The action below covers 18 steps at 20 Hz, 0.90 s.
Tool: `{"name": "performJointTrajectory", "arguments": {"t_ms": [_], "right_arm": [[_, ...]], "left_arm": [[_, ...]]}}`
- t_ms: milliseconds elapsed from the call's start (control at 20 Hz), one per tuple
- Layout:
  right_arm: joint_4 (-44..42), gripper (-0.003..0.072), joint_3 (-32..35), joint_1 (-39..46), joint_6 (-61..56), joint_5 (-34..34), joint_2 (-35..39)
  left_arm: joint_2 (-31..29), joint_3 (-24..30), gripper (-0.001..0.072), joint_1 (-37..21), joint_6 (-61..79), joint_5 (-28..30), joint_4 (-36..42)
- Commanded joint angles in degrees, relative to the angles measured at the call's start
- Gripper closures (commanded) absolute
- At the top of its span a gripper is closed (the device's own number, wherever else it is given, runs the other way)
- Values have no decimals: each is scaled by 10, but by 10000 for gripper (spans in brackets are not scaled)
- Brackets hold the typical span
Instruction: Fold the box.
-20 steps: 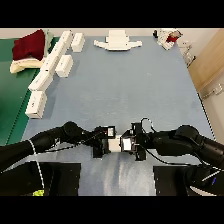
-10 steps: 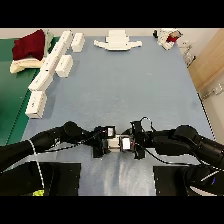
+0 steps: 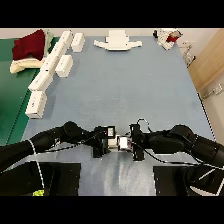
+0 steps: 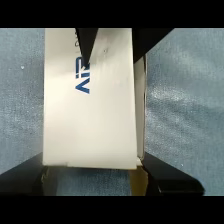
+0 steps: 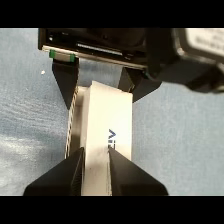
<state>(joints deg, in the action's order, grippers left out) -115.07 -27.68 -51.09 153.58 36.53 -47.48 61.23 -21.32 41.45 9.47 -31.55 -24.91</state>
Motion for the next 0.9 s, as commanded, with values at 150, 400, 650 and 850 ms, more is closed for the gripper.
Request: {"name": "performJointTrajectory", "arguments": {"t_ms": [150,400,650,850], "right_arm": [[-3,489,0,-1,-1,12,-2],[-9,357,0,-1,-1,15,3],[-9,238,0,-1,-1,15,34],[-24,239,0,-1,-2,22,61]], "left_arm": [[0,0,245,0,0,0,0],[0,0,245,0,0,0,0],[0,0,245,0,0,0,0],[0,0,245,0,0,0,0]]}}
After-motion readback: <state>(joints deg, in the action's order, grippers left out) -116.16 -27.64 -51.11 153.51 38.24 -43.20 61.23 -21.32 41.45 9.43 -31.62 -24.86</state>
